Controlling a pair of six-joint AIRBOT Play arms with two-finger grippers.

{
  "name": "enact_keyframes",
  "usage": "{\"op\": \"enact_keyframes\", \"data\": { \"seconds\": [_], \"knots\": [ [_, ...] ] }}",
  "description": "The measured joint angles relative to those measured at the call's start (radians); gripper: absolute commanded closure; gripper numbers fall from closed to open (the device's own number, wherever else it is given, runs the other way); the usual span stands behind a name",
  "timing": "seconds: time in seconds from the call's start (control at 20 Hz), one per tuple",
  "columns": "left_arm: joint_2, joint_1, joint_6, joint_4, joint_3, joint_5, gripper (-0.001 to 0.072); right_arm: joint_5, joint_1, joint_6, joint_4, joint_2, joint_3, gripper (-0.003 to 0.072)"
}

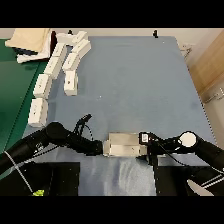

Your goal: Fold the box.

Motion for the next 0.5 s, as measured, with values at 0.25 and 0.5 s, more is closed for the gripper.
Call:
{"op": "enact_keyframes", "data": {
  "seconds": [0.25, 0.5],
  "knots": [
    [0.000, 0.075, 0.002, 0.000, 0.012, -0.050, 0.0289, 0.000, 0.000, 0.000, 0.000, 0.000, 0.000, 0.0174],
    [0.000, 0.093, 0.009, -0.017, 0.032, -0.082, 0.0288, 0.000, 0.000, 0.000, 0.000, 0.000, 0.000, 0.0173]
  ]
}}
